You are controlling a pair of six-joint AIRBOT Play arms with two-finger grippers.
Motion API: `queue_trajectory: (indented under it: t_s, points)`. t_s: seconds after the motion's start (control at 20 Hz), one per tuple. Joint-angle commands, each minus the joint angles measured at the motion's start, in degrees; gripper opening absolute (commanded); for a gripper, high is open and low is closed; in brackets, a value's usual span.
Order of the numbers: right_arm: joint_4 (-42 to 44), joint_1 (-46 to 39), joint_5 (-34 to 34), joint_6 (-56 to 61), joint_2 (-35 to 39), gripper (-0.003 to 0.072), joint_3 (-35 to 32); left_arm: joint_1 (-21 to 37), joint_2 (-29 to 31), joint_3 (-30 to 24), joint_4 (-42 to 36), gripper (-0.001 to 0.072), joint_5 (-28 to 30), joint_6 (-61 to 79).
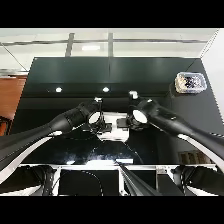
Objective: Fold the box and place the chain.
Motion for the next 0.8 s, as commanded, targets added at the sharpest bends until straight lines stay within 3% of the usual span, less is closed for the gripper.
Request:
queue_trajectory:
  t_s: [0.0, 0.2, 0.3, 0.4, 0.5, 0.6, 0.7, 0.75]
  points:
    - [-8.7, -0.3, 6.2, -4.0, 12.1, 0.0392, 0.0, 0.0, 0.0, 0.0, 0.0, 0.0028, 0.1, -0.1]
    - [-44.3, -6.1, 16.5, -4.0, 24.7, 0.0393, -4.4, 0.0, 0.0, 0.0, 0.0, 0.0028, 0.1, -0.1]
    - [-51.6, -16.1, 10.5, -4.0, 25.2, 0.0393, -10.3, 0.0, 0.0, 0.0, 0.0, 0.0028, 0.1, -0.1]
    - [-45.7, -29.8, -5.9, -2.5, 24.4, 0.0393, -15.2, 0.0, 0.0, 0.0, 0.0, 0.0028, 0.1, -0.1]
    - [-34.3, -43.2, -17.7, 3.7, 20.7, 0.0393, -14.8, 0.0, 0.0, 0.0, 0.0, 0.0028, 0.1, -0.1]
    - [-18.7, -53.4, -23.0, 2.5, 14.4, 0.0394, -10.4, 0.0, 0.0, 0.0, 0.0, 0.0028, 0.5, -0.1]
    - [-7.6, -58.8, -23.2, -4.1, 6.7, 0.0396, -3.0, 0.0, 0.0, 0.0, 0.0, 0.0028, 0.5, -0.1]
    - [-3.0, -60.4, -23.1, -5.7, 2.7, 0.0620, 1.4, 0.0, 0.0, 0.0, 0.0, 0.0028, 0.5, -0.1]
